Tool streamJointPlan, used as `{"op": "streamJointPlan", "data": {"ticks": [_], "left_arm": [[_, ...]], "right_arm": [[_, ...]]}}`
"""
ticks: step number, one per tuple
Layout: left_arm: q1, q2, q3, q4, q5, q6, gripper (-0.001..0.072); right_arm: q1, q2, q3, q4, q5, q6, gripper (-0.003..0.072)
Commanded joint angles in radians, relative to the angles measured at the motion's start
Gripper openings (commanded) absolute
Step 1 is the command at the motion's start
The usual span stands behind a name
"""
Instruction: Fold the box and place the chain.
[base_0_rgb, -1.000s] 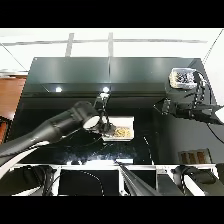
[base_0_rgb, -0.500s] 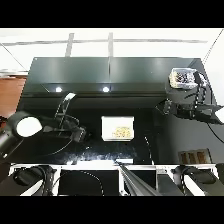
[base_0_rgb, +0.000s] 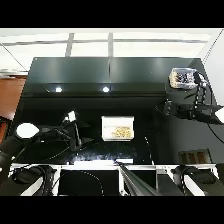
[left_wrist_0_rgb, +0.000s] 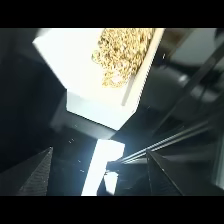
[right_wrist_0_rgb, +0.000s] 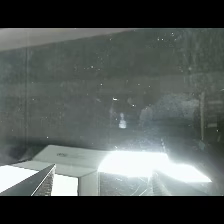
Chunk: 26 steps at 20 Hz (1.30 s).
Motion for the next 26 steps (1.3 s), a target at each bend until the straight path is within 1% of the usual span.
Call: {"op": "streamJointPlan", "data": {"ticks": [1,4,7,9,10,17,22,26], "left_arm": [[-0.021,-0.129,-0.002,-0.043,0.028,0.331,0.0708],[-0.024,-0.217,0.024,-0.067,0.051,0.360,0.0708],[-0.055,-0.259,0.041,-0.118,0.059,0.405,0.0707],[-0.083,-0.282,0.042,-0.145,0.100,0.407,0.0705],[-0.096,-0.294,0.045,-0.143,0.116,0.407,0.0705],[-0.138,-0.371,0.117,-0.113,0.118,0.334,0.0705],[-0.175,-0.387,0.132,-0.054,0.121,0.303,0.0705],[-0.181,-0.406,0.151,-0.053,0.140,0.271,0.0705]], "right_arm": [[0.000,0.001,0.001,-0.001,0.003,0.000,0.0706],[0.000,0.001,0.001,-0.001,0.002,0.000,0.0707],[0.000,0.000,0.001,-0.007,0.002,0.001,0.0706],[0.000,0.000,0.001,-0.029,0.002,0.001,0.0706],[0.000,0.000,0.001,-0.038,0.002,0.001,0.0706],[0.000,0.000,0.001,-0.042,0.003,0.001,0.0706],[0.002,-0.001,0.001,-0.044,0.002,0.001,0.0706],[0.002,-0.001,0.001,-0.045,0.001,0.001,0.0706]]}}
